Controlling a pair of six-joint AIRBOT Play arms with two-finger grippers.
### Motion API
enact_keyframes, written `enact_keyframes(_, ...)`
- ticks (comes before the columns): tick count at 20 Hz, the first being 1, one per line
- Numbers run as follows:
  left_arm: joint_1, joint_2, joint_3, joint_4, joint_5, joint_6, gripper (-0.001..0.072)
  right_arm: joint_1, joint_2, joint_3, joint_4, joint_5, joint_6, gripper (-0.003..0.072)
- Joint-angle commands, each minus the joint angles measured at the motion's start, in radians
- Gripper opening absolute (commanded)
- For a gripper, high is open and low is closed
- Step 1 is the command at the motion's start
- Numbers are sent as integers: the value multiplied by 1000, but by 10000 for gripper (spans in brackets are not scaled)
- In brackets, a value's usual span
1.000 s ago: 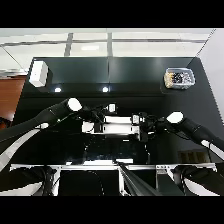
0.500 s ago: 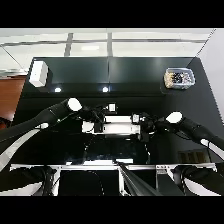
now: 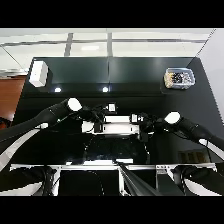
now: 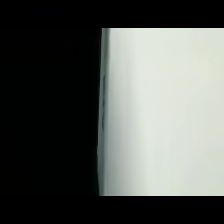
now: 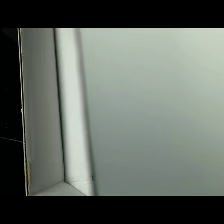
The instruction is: Fold the box and place the chain.
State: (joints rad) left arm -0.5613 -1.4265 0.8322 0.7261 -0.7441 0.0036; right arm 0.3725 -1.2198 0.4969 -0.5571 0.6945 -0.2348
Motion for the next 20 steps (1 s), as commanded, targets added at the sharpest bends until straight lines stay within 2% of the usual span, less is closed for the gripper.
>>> enact_keyframes(1,0,0,1,-1,0,0,28,4,-4,3,-17,-7,12,700)
enact_keyframes(19,1,0,1,-2,0,0,28,13,-9,6,-39,-5,22,699)
enact_keyframes(20,1,0,1,-5,0,0,28,13,-9,6,-40,1,21,656)
